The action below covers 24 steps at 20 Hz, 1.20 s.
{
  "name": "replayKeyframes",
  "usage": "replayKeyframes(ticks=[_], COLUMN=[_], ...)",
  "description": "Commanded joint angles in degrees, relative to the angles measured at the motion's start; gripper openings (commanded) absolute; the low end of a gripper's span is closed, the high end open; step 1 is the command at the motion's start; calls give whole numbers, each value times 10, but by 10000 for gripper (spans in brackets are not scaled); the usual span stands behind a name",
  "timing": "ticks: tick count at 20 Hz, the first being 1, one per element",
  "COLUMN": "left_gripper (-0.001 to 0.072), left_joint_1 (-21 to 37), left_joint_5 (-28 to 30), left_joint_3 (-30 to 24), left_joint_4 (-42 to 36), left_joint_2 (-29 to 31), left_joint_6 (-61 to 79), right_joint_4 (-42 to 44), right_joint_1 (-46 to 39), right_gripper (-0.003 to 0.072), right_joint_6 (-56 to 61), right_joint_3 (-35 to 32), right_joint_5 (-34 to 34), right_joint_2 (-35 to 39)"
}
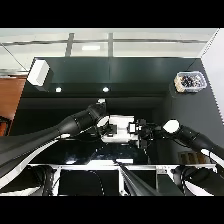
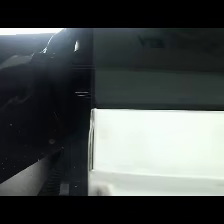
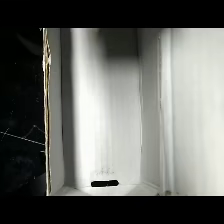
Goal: Fold the box and place the chain.
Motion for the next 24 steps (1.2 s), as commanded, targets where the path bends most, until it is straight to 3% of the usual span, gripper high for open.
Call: replayKeyframes(ticks=[1,3,6,8,10,24], left_gripper=[486,472,129,60,28,29], left_joint_1=[1,2,2,1,2,2], left_joint_5=[13,20,19,18,14,15], left_joint_3=[-5,-5,-5,-5,-5,-5], left_joint_4=[-3,-13,-13,-13,-12,-8], left_joint_2=[0,0,0,0,0,0], left_joint_6=[10,14,14,14,15,17], right_joint_4=[0,0,0,0,0,0], right_joint_1=[0,0,0,0,0,0], right_gripper=[44,44,44,44,44,44], right_joint_6=[0,0,0,0,0,0], right_joint_3=[0,0,0,0,0,0], right_joint_5=[0,0,0,0,0,-2], right_joint_2=[0,0,0,0,0,0])
